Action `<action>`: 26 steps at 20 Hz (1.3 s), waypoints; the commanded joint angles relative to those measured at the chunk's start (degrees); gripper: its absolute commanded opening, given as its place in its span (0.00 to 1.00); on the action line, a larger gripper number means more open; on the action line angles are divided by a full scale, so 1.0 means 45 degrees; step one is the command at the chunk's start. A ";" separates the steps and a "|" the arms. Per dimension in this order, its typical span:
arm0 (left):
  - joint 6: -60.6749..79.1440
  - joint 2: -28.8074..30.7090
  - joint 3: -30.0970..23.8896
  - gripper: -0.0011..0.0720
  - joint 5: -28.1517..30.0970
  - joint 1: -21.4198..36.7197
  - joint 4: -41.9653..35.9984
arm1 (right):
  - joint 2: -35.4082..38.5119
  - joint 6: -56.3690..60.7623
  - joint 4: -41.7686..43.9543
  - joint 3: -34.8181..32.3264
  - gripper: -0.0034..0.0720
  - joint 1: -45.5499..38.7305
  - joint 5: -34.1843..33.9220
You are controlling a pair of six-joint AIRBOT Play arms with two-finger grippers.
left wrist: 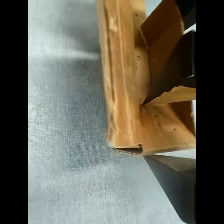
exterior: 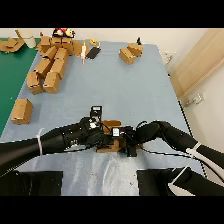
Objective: Fold the box.
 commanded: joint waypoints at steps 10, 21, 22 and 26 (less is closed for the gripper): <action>-0.0102 -0.0957 0.0199 0.67 -0.0131 -0.0214 0.0097 | 0.0005 0.0005 0.0010 -0.0010 0.75 -0.0005 0.0005; -0.0321 -0.1025 0.0199 0.06 0.0704 -0.0214 -0.0733 | 0.0005 0.0005 0.0010 -0.0010 0.75 -0.0005 0.0005; -0.0316 -0.1025 0.0199 0.05 0.0753 -0.0214 -0.0821 | 0.0005 0.0005 0.0010 -0.0010 0.75 -0.0005 0.0005; -0.0311 -0.1025 0.0199 0.06 0.0763 -0.0214 -0.0933 | 0.0005 0.0005 0.0010 -0.0010 0.75 -0.0005 0.0005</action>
